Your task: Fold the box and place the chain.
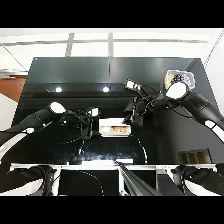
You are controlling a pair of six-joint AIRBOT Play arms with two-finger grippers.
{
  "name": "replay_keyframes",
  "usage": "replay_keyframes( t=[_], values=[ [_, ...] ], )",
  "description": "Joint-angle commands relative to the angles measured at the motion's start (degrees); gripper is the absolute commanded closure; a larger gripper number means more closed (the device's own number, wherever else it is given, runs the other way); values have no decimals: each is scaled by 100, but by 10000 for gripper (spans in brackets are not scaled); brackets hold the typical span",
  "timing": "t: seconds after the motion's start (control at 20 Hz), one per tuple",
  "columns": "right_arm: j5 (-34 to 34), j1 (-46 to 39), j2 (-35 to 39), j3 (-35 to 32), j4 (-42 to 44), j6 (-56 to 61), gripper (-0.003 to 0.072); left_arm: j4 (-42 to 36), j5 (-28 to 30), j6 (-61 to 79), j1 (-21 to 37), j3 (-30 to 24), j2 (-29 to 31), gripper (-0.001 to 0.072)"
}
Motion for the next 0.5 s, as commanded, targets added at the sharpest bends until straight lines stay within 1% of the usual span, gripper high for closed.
replay_keyframes(
  t=[0.0,0.15,0.25,0.45],
  values=[
    [184,39,-4,2,-79,-337,-12,2,0,2,-4,2,-4,308],
    [133,251,-7,0,-531,-315,-11,2,0,2,-4,2,-4,308],
    [-22,393,-9,0,-809,-203,-11,2,0,2,-4,2,-4,308],
    [-179,501,-9,0,-898,-160,-10,2,0,2,-4,2,-4,309]
  ],
)
